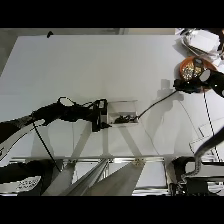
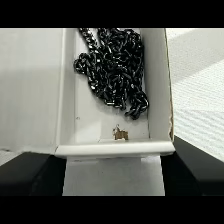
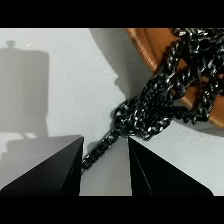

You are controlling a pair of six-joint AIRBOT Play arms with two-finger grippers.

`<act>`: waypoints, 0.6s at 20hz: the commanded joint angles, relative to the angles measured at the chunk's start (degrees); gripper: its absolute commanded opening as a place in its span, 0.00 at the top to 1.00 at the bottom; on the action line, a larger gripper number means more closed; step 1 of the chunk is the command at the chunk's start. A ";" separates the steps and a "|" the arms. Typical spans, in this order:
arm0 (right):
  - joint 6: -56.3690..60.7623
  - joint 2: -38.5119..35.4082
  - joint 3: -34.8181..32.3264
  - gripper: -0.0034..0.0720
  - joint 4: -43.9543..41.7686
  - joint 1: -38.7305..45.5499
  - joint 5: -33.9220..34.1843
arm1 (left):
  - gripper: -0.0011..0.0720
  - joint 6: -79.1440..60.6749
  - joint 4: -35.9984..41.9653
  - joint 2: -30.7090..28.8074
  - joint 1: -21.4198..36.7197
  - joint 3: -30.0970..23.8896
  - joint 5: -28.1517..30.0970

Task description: Fold the box and place the chain.

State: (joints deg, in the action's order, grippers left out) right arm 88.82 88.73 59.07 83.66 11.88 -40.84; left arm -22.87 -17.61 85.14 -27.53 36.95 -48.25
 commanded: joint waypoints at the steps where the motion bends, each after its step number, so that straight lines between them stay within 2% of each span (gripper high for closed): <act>1: 1.42 2.05 0.81 0.60 1.68 0.02 -0.15 | 0.87 0.00 -0.02 0.02 0.04 -0.02 0.00; 5: 1.31 2.40 0.81 0.77 1.70 0.02 0.55 | 0.87 0.00 -0.02 0.02 0.02 -0.02 0.00; 6: 1.14 2.47 0.81 0.89 1.68 0.02 0.55 | 0.87 0.00 -0.02 0.02 0.04 -0.02 0.00; 7: 1.14 2.47 0.81 0.94 1.68 0.00 0.35 | 0.87 0.00 0.00 0.02 0.02 -0.02 0.00; 10: -0.15 1.70 0.81 0.94 1.64 -0.39 -1.33 | 0.87 0.00 -0.02 0.02 0.04 -0.02 0.00; 12: -1.92 -1.31 0.81 0.94 1.62 -0.63 -2.27 | 0.87 0.00 -0.02 0.02 0.04 -0.02 0.00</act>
State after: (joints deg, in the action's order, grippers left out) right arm 88.75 89.93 59.75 85.47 11.55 -40.95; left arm -22.87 -17.61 85.14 -27.53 36.95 -48.25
